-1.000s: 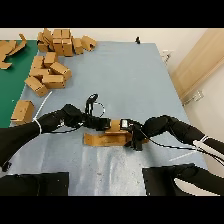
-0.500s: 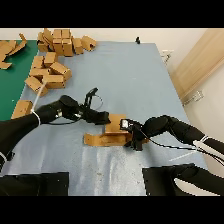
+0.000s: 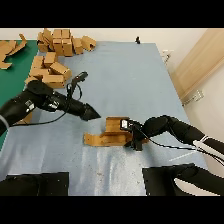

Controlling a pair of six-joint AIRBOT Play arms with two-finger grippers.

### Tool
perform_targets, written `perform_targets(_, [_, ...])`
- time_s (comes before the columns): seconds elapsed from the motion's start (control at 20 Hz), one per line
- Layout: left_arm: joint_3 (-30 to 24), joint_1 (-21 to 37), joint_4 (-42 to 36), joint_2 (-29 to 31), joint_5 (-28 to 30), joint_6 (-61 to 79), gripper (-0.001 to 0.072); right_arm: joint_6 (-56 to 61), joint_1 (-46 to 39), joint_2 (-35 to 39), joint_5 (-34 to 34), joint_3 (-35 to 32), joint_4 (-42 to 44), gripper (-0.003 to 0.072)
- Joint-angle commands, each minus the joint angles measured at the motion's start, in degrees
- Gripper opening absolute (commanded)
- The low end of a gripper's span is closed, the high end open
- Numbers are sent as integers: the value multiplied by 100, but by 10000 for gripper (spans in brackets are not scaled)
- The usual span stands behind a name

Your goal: Fold the box.

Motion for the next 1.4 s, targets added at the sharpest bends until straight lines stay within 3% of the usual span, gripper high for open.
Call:
perform_targets(0.0, [-125, -385, 1880, 761, -13, 155, 12, 2, -2, -2, 0, 0, 9, 496])
perform_targets(0.2, [-173, -1086, 2988, 859, 28, 127, 12, 2, 0, -2, 0, 0, 9, 496])
perform_targets(0.4, [-175, -1700, 2973, 507, 376, 105, 12, 2, 0, -2, 0, 0, 9, 496])
perform_targets(0.6, [-177, -1832, 3104, 177, 682, -136, 9, 2, 0, -2, 0, 0, 9, 495])
perform_targets(0.8, [-404, -1832, 3980, 619, 793, -920, 9, 2, 0, -2, 2, 0, 9, 495])
perform_targets(0.95, [-1357, -1834, 3884, 1703, 1626, -763, 9, 2, -2, -2, 0, 0, 9, 496])
perform_targets(1.1, [-2608, -1836, 3482, 2588, 3327, -96, 12, 2, 0, -2, 0, 0, 9, 496])
perform_targets(1.2, [-2756, -1864, 3032, 2413, 3508, 306, 12, 2, 0, -2, 0, 0, 9, 495])
perform_targets(1.35, [-2406, -2011, 2339, 1707, 3077, 1635, 12, 2, 0, -2, 0, 0, 9, 495])
